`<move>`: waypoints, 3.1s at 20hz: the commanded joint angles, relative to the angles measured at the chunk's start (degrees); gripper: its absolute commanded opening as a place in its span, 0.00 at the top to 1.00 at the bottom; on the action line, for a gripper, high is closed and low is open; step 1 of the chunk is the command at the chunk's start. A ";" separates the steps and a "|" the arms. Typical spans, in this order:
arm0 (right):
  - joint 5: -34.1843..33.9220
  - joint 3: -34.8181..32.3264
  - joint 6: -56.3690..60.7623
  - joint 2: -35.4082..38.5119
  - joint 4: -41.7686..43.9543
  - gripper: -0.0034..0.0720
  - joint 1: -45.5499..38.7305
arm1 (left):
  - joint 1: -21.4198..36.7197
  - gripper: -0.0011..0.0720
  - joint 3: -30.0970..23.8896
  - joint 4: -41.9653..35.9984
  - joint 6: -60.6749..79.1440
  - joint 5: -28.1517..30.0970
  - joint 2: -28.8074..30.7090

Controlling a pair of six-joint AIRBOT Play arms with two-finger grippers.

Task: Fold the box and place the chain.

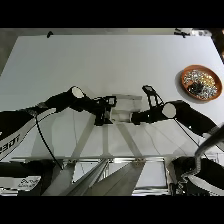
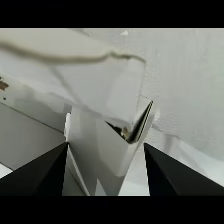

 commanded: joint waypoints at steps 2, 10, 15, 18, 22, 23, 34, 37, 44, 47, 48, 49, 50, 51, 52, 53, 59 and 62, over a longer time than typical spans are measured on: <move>0.24 3.41 6.62 -3.58 -3.30 0.30 1.55 | 0.02 0.49 -0.02 0.02 0.02 0.02 0.04; 7.76 8.04 16.72 -7.52 -13.75 0.35 3.02 | 0.02 0.49 -0.02 0.00 0.00 0.02 0.04; 8.44 10.10 22.67 -8.02 -17.40 0.44 4.39 | 0.02 0.49 -0.02 0.00 0.00 0.02 0.04; 11.10 11.65 24.92 -8.15 -19.08 0.52 4.39 | 0.02 0.49 -0.02 0.02 0.00 0.02 0.04; 15.74 11.67 26.49 -9.88 -20.48 0.59 6.01 | 0.02 0.49 -0.02 0.00 0.02 0.02 0.04; 15.69 11.69 26.62 -10.49 -20.41 0.59 6.86 | 0.02 0.49 -0.02 0.02 0.00 0.00 0.04; 11.98 13.29 37.40 -12.07 -21.35 0.70 9.99 | 0.02 0.49 -0.02 0.00 0.00 0.02 0.04; 11.78 13.33 37.03 -12.04 -21.42 0.94 9.99 | 0.02 0.49 -0.02 0.02 0.00 0.02 0.04; 11.47 13.33 34.80 -12.04 -21.53 0.80 9.99 | 0.02 0.49 -0.02 0.00 0.00 0.02 0.04; 11.47 13.33 31.58 -12.04 -21.53 0.47 9.97 | 0.02 0.49 -0.02 0.00 0.00 0.02 0.04; 11.52 13.33 31.52 -12.04 -21.53 0.48 9.92 | 0.02 0.49 -0.02 0.00 0.02 0.02 0.04; 11.50 13.33 31.52 -12.04 -21.53 0.55 9.92 | 0.02 0.49 -0.02 0.00 0.00 0.02 0.04; 11.52 13.33 31.52 -12.04 -21.57 0.66 9.92 | 0.02 0.49 -0.02 0.00 0.02 0.02 0.04; 11.54 13.33 31.43 -12.04 -21.79 0.80 9.92 | 0.02 0.49 -0.02 0.00 0.02 0.02 0.04; 11.61 13.33 30.45 -12.04 -21.81 0.92 9.92 | 0.02 0.49 -0.02 0.02 0.02 0.02 0.04; 12.04 13.33 29.77 -12.04 -21.99 0.94 9.92 | 0.02 0.49 -0.02 0.00 0.00 0.02 0.04; 12.63 13.33 28.50 -12.04 -22.71 0.94 9.92 | 0.02 0.49 -0.02 0.00 0.02 0.02 0.04; 12.44 13.33 28.52 -12.04 -22.71 0.56 9.92 | 0.02 0.49 -0.02 0.00 0.00 0.02 0.04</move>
